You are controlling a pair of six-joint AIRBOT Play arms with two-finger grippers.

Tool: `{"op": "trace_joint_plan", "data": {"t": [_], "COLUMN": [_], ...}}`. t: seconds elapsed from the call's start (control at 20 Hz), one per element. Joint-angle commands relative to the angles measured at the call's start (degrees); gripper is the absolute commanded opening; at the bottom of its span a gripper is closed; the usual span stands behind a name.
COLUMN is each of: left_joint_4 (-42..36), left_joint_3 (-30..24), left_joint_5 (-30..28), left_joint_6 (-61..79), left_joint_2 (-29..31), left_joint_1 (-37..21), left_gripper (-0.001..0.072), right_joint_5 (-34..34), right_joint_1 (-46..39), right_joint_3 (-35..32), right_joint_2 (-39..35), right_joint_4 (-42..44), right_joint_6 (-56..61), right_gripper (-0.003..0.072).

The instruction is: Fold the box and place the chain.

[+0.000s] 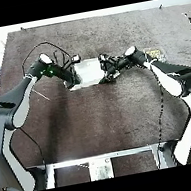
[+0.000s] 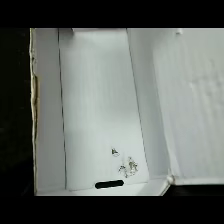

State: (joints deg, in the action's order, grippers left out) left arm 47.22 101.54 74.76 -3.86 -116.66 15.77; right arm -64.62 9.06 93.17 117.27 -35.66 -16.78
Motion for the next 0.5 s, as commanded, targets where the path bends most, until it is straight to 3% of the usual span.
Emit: {"op": "trace_joint_plan", "data": {"t": [0.0,0.25,0.45], "left_joint_4": [0.9,3.2,-0.5], "left_joint_3": [2.4,4.3,4.2], "left_joint_5": [3.6,4.9,5.2], "left_joint_6": [-2.4,-6.4,-6.6], "left_joint_2": [0.0,0.7,3.8], "left_joint_1": [-0.1,-1.0,-5.1], "left_gripper": [0.001,0.0008,0.0007], "right_joint_5": [-0.1,-0.1,-0.1], "right_joint_1": [0.0,0.0,0.0], "right_joint_3": [0.0,0.0,0.0], "right_joint_2": [0.0,0.0,0.0], "right_joint_4": [-0.1,-0.1,-0.1], "right_joint_6": [0.0,0.0,0.0], "right_gripper": [0.0613,0.0613,0.0613]}}
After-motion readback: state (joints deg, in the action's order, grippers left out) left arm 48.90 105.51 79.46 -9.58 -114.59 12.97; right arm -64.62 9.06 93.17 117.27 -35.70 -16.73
